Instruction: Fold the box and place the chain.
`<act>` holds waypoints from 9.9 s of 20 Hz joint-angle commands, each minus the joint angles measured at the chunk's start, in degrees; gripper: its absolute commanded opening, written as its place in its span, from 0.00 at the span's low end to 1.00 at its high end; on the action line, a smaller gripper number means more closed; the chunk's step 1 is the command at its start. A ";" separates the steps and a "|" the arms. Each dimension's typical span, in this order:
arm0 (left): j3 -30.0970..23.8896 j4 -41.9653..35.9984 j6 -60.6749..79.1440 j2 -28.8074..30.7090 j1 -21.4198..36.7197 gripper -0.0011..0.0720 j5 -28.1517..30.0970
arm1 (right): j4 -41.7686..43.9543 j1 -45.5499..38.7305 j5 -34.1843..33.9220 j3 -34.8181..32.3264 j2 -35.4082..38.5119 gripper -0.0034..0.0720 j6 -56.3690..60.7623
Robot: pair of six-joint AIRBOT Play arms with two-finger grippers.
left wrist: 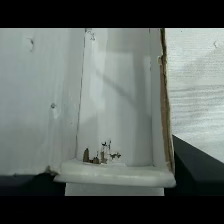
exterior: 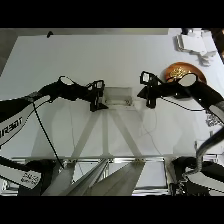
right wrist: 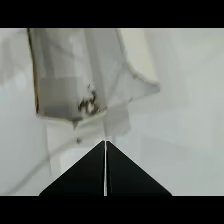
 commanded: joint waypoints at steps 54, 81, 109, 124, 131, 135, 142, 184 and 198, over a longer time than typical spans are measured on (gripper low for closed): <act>-0.02 -0.02 0.00 0.04 0.02 0.31 0.02 | 20.22 -5.18 1.29 -12.39 -3.30 0.06 49.22; -0.02 -0.02 0.00 0.04 0.02 0.31 0.02 | 0.00 8.31 -15.58 -7.61 -1.40 0.71 72.81; -0.02 0.00 0.00 0.04 0.02 0.31 0.04 | -44.39 20.04 -4.00 6.03 -6.47 0.68 116.15; -0.02 -0.02 0.00 0.04 0.02 0.31 0.02 | -40.57 26.97 1.81 16.39 -14.27 0.71 120.65; -0.02 -0.02 0.00 0.04 0.02 0.31 0.02 | -54.31 26.97 8.11 16.39 -16.04 0.56 132.21; -0.02 0.00 -0.02 0.04 0.02 0.31 0.02 | -55.23 26.99 6.80 16.39 -16.06 0.53 133.17; -0.02 0.00 0.00 0.04 0.00 0.31 0.04 | -51.56 28.76 1.75 16.39 -17.07 0.06 137.00; -0.02 -0.44 0.00 0.04 0.02 0.31 0.04 | -49.05 -20.11 -4.13 35.56 -32.83 0.13 97.37; -0.02 -0.44 0.00 0.07 0.02 0.31 0.02 | -50.10 -19.19 8.59 16.41 -1.84 0.06 86.31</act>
